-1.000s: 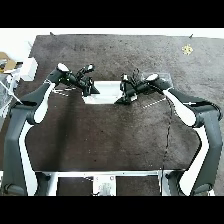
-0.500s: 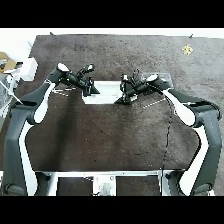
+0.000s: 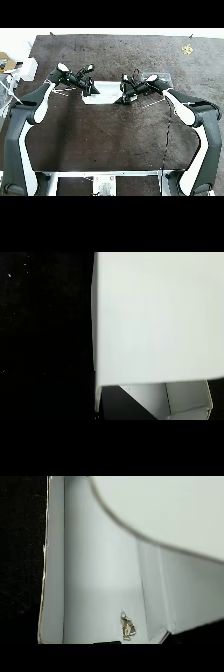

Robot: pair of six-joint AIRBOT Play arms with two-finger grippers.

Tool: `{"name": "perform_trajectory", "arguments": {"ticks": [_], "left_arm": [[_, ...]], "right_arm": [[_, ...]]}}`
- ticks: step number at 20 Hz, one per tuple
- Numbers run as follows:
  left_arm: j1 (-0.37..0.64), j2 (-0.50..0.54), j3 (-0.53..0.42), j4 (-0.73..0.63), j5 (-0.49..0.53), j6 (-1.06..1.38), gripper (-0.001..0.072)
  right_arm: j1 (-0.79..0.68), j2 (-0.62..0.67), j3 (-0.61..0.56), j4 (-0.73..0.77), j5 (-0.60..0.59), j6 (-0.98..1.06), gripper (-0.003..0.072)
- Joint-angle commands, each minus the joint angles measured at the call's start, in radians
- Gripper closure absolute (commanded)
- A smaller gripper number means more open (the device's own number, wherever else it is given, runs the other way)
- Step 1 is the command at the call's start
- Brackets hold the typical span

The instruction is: Fold the box and place the chain.

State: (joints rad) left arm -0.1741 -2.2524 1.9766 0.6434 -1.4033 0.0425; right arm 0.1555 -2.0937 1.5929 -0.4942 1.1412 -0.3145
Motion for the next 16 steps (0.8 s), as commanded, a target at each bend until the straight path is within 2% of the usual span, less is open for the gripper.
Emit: {"name": "perform_trajectory", "arguments": {"ticks": [1, 16], "left_arm": [[0.000, 0.001, 0.001, 0.000, 0.000, 0.000, 0.0699], [0.000, 0.001, 0.001, -0.015, 0.000, -0.001, 0.0699]], "right_arm": [[-0.001, -0.001, 0.001, -0.011, -0.037, 0.001, 0.0189], [-0.001, -0.001, 0.000, -0.011, -0.039, 0.001, 0.0189]]}}
